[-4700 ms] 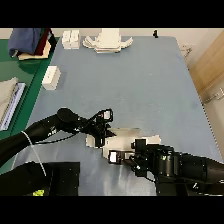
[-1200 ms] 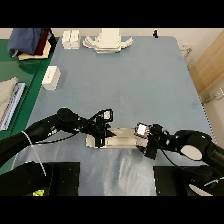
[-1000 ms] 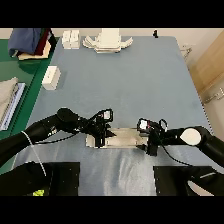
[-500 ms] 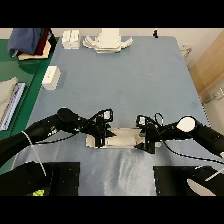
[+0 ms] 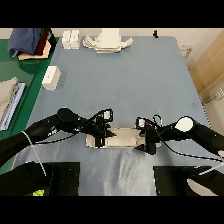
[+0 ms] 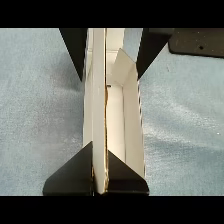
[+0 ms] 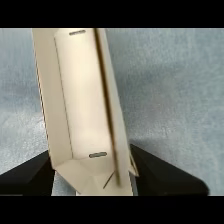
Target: Fold the box.
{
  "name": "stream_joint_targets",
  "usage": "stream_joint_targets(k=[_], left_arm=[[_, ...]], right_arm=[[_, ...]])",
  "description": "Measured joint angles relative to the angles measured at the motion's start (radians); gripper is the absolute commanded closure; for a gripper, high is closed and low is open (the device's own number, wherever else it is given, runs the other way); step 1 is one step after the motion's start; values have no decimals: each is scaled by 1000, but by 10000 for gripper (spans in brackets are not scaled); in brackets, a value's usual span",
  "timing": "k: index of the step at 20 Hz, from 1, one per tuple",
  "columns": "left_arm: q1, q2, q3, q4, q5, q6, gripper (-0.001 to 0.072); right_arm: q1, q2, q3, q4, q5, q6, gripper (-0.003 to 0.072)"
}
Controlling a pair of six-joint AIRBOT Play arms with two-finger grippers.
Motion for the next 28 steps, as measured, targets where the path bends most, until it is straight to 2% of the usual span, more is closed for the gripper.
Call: stream_joint_targets(k=[8, 9, 10, 16, 21, 23, 28], left_arm=[[0, 0, 0, 0, 0, 0, 696], [0, 0, 0, 0, 0, 0, 696], [0, 0, 0, 0, 0, 0, 696], [0, 0, 0, 0, 0, 0, 696], [0, 0, 0, 0, 0, 0, 696], [0, 0, 0, 0, 0, 0, 695], [0, 0, 0, 0, 1, 0, 696]], right_arm=[[0, -31, -9, 58, -40, -190, -1], [0, -37, -9, 60, -44, -203, -1], [0, -46, -9, 63, -47, -212, 42], [0, -85, -15, 55, -63, -238, 44], [0, -90, -20, 56, -67, -243, 101], [0, -90, -21, 60, -68, -243, 198], [0, -90, -21, 66, -68, -245, 211]])
